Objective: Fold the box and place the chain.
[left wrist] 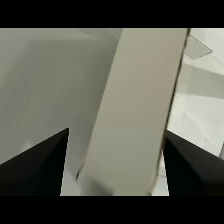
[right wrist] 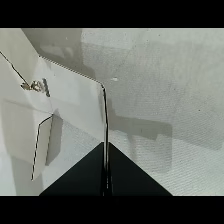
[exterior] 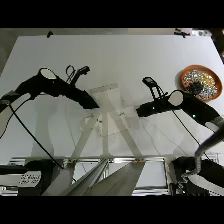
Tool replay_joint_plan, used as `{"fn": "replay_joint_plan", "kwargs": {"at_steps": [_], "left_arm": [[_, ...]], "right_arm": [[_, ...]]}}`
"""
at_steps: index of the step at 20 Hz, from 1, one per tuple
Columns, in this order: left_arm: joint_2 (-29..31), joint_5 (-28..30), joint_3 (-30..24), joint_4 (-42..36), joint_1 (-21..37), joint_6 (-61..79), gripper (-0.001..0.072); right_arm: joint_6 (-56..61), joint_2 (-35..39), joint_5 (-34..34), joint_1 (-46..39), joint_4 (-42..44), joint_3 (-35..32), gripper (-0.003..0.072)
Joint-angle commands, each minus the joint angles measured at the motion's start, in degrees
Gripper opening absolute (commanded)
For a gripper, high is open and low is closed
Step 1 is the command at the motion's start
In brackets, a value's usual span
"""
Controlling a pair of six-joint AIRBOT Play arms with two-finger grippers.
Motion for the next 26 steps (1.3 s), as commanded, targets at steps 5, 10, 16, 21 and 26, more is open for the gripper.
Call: {"fn": "replay_joint_plan", "kwargs": {"at_steps": [5, 10, 16, 21, 26], "left_arm": [[-5.27, 2.29, -0.04, -4.83, -2.47, 4.72, 0.0416], [-5.62, 1.18, -0.04, -4.70, -2.49, 9.16, 0.0006], [-3.74, -1.42, -0.02, -5.20, -2.93, 18.29, 0.0002], [-2.43, -0.70, -0.04, -5.22, -8.61, 33.64, 0.0003], [-2.43, 11.45, -0.02, -5.25, -15.23, 36.48, 0.0003]], "right_arm": [[0.24, 0.04, 0.31, 0.07, 0.07, -0.02, 0.0005], [0.63, 0.04, 1.99, 0.04, 0.07, -0.02, 0.0005], [0.66, 3.93, 7.93, 0.04, -0.02, 0.02, 0.0199], [0.63, 14.53, 12.41, -2.80, -2.14, 0.04, 0.0326], [0.63, 23.26, 19.65, -6.58, -11.45, 0.02, 0.0325]]}}
